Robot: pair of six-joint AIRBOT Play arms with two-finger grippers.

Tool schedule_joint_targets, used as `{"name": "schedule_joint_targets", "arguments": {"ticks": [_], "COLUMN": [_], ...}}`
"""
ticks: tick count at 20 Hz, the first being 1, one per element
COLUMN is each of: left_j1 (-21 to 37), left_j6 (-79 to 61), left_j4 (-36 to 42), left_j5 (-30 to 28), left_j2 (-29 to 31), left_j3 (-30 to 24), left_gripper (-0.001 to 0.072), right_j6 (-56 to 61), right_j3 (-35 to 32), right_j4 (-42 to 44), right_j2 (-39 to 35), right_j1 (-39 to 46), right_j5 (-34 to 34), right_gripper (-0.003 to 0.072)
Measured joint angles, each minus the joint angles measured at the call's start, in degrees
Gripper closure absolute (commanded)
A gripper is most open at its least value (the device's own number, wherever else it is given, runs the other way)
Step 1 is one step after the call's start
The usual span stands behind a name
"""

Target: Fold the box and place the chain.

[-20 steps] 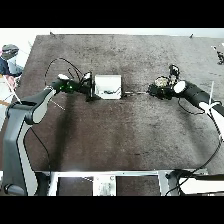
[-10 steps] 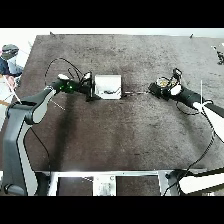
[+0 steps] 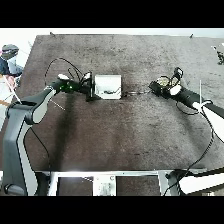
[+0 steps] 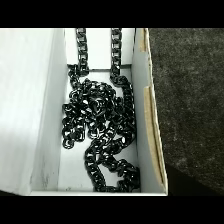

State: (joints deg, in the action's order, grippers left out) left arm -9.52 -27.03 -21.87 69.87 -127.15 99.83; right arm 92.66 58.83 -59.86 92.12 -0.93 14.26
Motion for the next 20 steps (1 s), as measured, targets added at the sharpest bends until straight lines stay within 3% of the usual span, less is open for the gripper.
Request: {"name": "schedule_joint_targets", "arguments": {"ticks": [6, 10, 14, 20], "left_j1": [0.0, 0.0, 0.0, 0.0], "left_j6": [0.0, 0.0, 0.0, 0.0], "left_j4": [0.0, 0.0, 0.0, 0.0], "left_j5": [0.0, 0.0, 0.0, 0.0], "left_j2": [0.0, 0.0, 0.0, 0.0], "left_j3": [0.0, 0.0, 0.0, 0.0], "left_gripper": [0.0533, 0.0533, 0.0533, 0.0533], "right_j6": [-2.3, -5.7, -8.3, -9.2], "right_j3": [0.9, 6.5, 13.1, 16.1], "right_j4": [-0.1, -0.1, -1.1, -2.6], "right_j2": [-8.4, -13.9, -15.6, -14.7], "right_j1": [-8.3, -16.2, -22.7, -28.3], "right_j5": [1.9, 2.0, 2.5, 2.8], "right_gripper": [0.0676, 0.0676, 0.0676, 0.0676]}}
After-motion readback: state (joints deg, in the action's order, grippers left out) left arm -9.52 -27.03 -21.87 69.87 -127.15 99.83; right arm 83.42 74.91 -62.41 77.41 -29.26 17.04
